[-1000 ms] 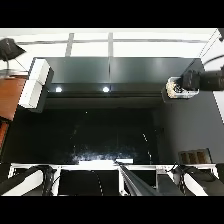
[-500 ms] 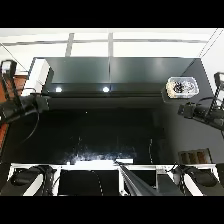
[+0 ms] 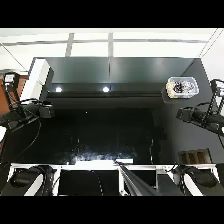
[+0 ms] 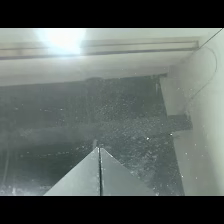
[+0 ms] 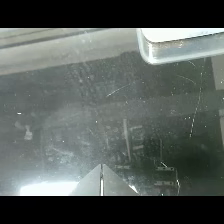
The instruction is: Fold the box and place the chain.
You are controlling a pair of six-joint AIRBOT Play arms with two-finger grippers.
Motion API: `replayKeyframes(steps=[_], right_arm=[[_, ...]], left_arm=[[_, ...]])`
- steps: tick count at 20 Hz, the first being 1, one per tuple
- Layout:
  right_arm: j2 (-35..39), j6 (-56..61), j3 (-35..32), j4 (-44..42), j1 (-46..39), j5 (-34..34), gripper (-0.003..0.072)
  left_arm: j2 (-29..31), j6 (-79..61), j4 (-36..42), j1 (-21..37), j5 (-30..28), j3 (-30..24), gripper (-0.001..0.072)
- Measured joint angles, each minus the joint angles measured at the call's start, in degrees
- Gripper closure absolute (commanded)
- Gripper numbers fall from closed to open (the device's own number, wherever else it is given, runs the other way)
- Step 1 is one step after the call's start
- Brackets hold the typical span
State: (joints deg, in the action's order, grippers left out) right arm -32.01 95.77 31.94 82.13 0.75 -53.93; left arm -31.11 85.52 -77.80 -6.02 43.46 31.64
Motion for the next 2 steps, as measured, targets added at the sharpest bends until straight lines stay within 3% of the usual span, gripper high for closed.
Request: replayKeyframes(steps=[2], right_arm=[[0.0, 0.0, -0.07, 0.0, 0.0, 0.07, 0.0655]], left_arm=[[0.07, 0.0, -0.02, 0.0, -0.07, -0.11, 0.0676]])
